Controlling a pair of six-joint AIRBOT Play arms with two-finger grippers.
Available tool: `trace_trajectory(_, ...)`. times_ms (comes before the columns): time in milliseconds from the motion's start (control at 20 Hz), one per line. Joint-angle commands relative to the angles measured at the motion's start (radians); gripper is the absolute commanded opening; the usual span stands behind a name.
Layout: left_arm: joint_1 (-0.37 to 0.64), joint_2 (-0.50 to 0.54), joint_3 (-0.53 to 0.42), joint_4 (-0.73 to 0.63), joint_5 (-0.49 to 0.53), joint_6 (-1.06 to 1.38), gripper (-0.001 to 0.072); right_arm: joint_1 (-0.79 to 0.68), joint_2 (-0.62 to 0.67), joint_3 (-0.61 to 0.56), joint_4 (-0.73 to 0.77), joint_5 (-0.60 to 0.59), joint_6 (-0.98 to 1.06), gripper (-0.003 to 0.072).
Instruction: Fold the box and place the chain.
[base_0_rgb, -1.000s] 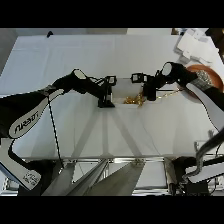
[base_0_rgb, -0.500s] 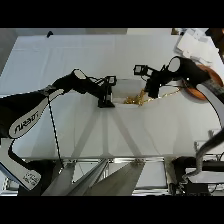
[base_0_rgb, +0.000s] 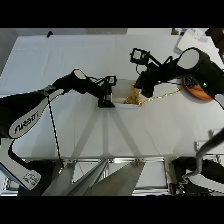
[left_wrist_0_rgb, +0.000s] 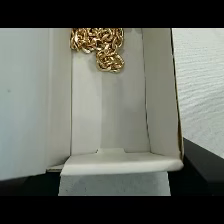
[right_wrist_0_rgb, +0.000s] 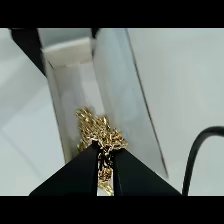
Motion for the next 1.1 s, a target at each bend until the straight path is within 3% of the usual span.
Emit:
trace_trajectory(0,0.001,-0.001,0.0,0.0,0.0,0.0,0.0278,0.065,0.0,0.001,0.023,-0.046,0.039,0.0008)
trace_trajectory(150,0.001,0.0,0.0,0.0,0.0,0.0,0.0278,0.069,-0.028,0.001,0.01,-0.095,0.084,0.0008)
trace_trajectory(400,0.001,0.0,0.0,0.0,0.0,0.0,0.0278,0.068,-0.109,0.001,-0.159,-0.069,0.266,0.0012)
trace_trajectory(450,0.001,0.0,0.0,0.0,0.0,0.0,0.0278,0.068,-0.109,0.001,-0.156,-0.065,0.266,0.0053)
trace_trajectory(500,0.001,0.0,0.0,0.0,0.0,0.0,0.0278,0.067,-0.106,0.001,-0.153,-0.065,0.266,0.0193)
trace_trajectory(550,0.001,-0.001,0.0,0.0,0.0,0.0,0.0278,0.063,-0.103,0.001,-0.152,-0.059,0.266,0.0285)
trace_trajectory(900,0.001,0.0,0.0,0.0,0.0,0.0,0.0278,-0.086,-0.04,0.001,-0.153,0.049,0.286,0.0282)
trace_trajectory(1050,0.001,-0.001,0.0,0.0,0.0,0.0,0.0278,-0.205,-0.038,0.001,-0.174,0.051,0.462,0.0281)
